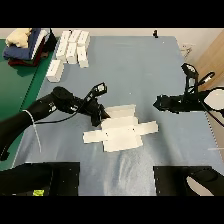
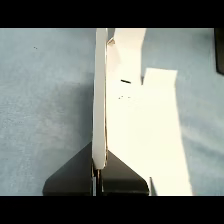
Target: Fold the box.
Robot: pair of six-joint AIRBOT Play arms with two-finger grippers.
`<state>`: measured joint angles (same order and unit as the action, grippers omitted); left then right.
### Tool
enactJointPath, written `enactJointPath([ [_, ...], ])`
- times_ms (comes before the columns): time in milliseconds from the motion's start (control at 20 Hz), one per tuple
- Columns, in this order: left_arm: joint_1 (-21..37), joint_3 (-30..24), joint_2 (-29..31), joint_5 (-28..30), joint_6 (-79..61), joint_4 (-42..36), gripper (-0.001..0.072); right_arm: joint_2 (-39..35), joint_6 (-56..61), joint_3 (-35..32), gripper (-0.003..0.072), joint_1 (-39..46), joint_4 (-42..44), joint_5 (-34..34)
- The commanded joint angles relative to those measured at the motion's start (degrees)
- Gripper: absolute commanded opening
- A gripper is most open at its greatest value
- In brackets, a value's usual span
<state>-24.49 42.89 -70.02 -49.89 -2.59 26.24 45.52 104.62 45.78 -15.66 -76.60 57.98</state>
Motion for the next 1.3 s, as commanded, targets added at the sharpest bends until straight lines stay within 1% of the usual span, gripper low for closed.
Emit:
enactJointPath([
  [0, -1.9, -4.7, 1.4, 4.4, -8.6, -3.0, 0.0012, 0.5, 2.5, 0.5, 0.0364, 0.0, -1.7, -0.2],
  [100, -1.9, -6.2, 1.4, 4.5, -11.8, -6.5, 0.0013, 1.9, 2.5, 0.5, 0.0364, 0.0, -1.6, -0.4],
  [200, -2.0, -7.0, 1.4, 4.9, -12.6, -7.3, 0.0013, 3.5, 2.5, 0.5, 0.0364, 0.0, -1.5, -0.8],
  [300, -2.0, -6.7, 1.9, 4.8, -12.9, -8.3, 0.0014, 4.6, 2.5, 0.5, 0.0364, 0.0, -0.9, -1.5],
  [500, -2.0, -2.4, 5.0, 4.9, -14.8, -8.2, 0.0015, 5.2, 2.5, 0.5, 0.0363, 0.0, 0.2, -2.9],
  [600, -2.0, -0.3, 5.5, 4.9, -16.8, -8.2, 0.0015, 5.2, 2.5, 0.5, 0.0363, 0.0, 0.2, -3.0],
  [750, -2.1, 0.5, 5.4, 4.4, -17.6, -7.6, 0.0015, 5.2, 2.5, 0.5, 0.0363, 0.0, 0.9, -3.0],
  [800, -2.7, 0.4, 5.1, 4.3, -17.3, -6.0, 0.0015, 5.2, 2.5, 0.5, 0.0363, 0.0, 1.0, -3.1],
  [850, -3.7, 0.2, 4.7, 4.9, -17.4, -4.5, 0.0014, 5.2, 2.5, 0.5, 0.0362, 0.0, 1.0, -3.4],
  [900, -4.8, -0.3, 4.3, 6.9, -17.4, -3.8, 0.0014, 5.2, 2.5, 0.5, 0.034, -0.1, 1.1, -3.8],
  [1000, -7.4, -1.8, 3.9, 13.3, -17.4, -3.9, 0.0013, 5.2, 2.5, 0.5, 0.0331, -0.1, 2.0, -4.5],
  [1050, -8.3, -2.6, 3.8, 14.8, -17.4, -3.9, 0.0014, 5.2, 2.5, 0.5, 0.0331, -0.1, 2.1, -4.5],
  [1250, -10.3, -4.8, 3.8, 15.5, -17.3, -5.1, 0.0013, 5.2, 2.4, 0.5, 0.0331, -0.1, 2.1, -4.5],
])
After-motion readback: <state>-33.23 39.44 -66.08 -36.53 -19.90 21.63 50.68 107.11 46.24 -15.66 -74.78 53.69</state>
